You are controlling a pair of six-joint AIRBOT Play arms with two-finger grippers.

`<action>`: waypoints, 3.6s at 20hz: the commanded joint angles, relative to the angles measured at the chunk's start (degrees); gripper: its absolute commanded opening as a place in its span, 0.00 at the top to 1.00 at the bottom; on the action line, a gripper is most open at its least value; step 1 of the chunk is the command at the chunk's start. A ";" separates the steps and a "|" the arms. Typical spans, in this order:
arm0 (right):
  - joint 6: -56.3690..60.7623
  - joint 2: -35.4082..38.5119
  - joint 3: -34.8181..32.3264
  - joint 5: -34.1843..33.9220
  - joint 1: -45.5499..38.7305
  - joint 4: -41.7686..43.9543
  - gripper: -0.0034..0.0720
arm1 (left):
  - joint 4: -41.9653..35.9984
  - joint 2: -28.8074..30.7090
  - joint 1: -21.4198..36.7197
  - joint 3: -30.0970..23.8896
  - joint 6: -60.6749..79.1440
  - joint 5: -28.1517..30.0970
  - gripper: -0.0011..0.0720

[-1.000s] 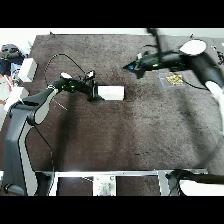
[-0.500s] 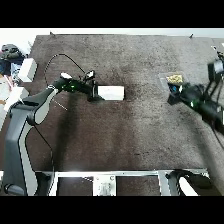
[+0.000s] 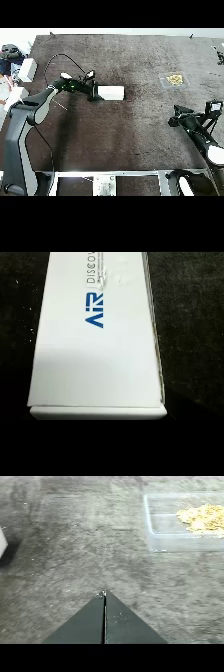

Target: Fold the box and place the chain.

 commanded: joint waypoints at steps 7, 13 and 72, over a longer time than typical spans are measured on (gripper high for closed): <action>0.00 0.74 -1.14 -5.60 -0.02 -0.09 0.94 | -1.86 12.35 4.07 2.51 -18.58 12.94 0.98; 0.00 0.74 -1.14 -5.60 -0.02 -0.07 0.94 | 3.28 24.72 9.88 -1.11 -34.97 40.15 0.98; 0.00 0.74 -1.14 -5.60 -0.02 -0.09 0.94 | 3.39 46.82 24.15 -17.55 -43.74 46.60 0.98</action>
